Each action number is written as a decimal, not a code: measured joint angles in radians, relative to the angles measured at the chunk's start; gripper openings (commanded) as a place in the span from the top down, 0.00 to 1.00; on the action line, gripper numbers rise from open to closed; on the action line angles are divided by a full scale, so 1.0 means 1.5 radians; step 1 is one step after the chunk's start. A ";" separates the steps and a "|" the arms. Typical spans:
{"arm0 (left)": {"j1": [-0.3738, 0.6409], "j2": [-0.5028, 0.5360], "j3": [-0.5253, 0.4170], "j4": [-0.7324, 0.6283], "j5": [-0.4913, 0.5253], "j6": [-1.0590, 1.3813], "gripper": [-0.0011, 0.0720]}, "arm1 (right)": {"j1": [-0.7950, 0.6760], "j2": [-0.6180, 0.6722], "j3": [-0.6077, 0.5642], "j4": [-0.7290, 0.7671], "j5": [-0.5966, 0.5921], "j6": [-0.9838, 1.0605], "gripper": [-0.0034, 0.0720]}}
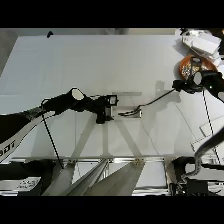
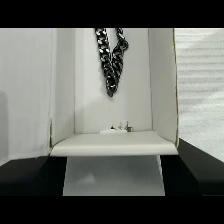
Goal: Fold the box and place the chain.
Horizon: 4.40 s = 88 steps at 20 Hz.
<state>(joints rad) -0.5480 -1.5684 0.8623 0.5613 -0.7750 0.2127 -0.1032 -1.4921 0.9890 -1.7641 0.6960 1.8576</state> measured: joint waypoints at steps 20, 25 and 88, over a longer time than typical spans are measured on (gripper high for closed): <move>0.000 0.000 0.000 0.000 0.000 0.000 0.56 | 0.128 0.104 0.004 -0.008 0.030 -0.087 0.93; 0.000 0.000 0.000 0.000 0.000 0.000 0.56 | 0.260 0.203 0.004 -0.008 0.141 -0.110 0.94; 0.000 0.000 0.000 0.000 0.000 0.000 0.56 | 0.006 -0.032 0.116 0.048 0.132 -0.084 0.51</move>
<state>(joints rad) -0.5480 -1.5684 0.8619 0.5617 -0.7750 0.2127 -0.0944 -1.5402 1.1629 -1.6920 0.8948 1.7317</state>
